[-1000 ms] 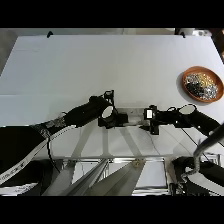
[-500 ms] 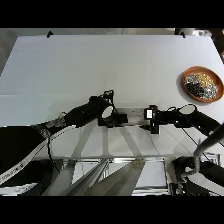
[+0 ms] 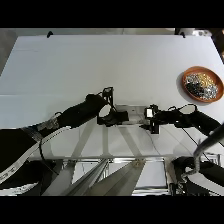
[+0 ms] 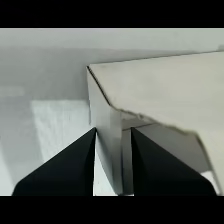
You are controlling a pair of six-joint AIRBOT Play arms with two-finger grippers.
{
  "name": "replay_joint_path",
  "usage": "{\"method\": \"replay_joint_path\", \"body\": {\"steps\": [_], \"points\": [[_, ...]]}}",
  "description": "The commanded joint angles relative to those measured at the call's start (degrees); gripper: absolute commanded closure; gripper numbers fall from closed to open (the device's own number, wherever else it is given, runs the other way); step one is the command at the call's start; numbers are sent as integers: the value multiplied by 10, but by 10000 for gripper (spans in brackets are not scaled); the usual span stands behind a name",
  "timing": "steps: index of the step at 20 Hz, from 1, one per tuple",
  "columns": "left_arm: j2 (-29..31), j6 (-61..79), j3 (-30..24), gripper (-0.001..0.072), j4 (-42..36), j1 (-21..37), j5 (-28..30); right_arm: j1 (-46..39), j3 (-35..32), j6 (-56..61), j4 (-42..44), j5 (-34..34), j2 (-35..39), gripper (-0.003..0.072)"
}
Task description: Fold the box and place the chain.
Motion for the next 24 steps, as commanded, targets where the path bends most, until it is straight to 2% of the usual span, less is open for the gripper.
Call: {"method": "replay_joint_path", "body": {"steps": [1, 3, 5, 6, 10, 12, 14, 18, 24], "points": [[22, 17, 1, 476, 9, 1, -17, 1, 0, 0, 0, 0, 0, 274], [30, 26, 1, 457, 13, 2, -42, 1, 0, 0, 0, 0, 0, 274], [34, 26, 1, 224, 17, 5, -60, 1, 0, 0, 0, 0, 0, 274], [35, 26, 1, 185, 19, 7, -66, 1, 0, 0, 0, 0, 0, 274], [35, 26, 1, 192, 21, 26, -81, 1, 0, 0, 0, 0, 0, 274], [35, 24, 1, 227, 25, 42, -65, 1, 0, 0, 0, 0, 0, 274], [31, 21, 1, 313, 21, 55, -43, 1, 0, 0, 0, 0, 0, 274], [12, 24, 1, 364, 18, 55, -34, 1, 0, 0, 0, 0, 0, 274], [-16, 28, 1, 380, 8, 45, -50, 1, 0, 0, 0, 0, 0, 274]]}}
